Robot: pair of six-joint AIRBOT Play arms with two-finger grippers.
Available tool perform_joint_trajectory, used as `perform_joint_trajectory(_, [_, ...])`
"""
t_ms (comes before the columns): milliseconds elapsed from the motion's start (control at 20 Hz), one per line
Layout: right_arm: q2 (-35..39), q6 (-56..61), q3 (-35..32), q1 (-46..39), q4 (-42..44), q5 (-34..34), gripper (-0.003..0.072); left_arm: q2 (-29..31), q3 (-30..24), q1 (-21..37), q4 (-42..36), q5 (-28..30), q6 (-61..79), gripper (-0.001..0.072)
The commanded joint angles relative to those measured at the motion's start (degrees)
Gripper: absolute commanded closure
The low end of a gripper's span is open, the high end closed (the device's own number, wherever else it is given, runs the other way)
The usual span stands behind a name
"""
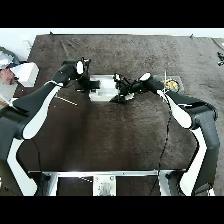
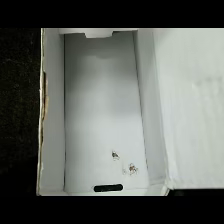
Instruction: Fold the box and place the chain.
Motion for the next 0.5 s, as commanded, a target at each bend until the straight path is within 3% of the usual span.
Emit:
perform_joint_trajectory(0, [0.04, 0.02, 0.02, -0.02, 0.00, 0.00, 0.0568, -4.17, 6.64, -0.22, 2.60, -8.22, -6.01, 0.0391])
perform_joint_trajectory(450, [0.04, 0.02, 0.02, -0.02, 0.00, 0.02, 0.0568, -5.97, 8.61, -1.70, 10.38, -11.43, -10.62, 0.0393])
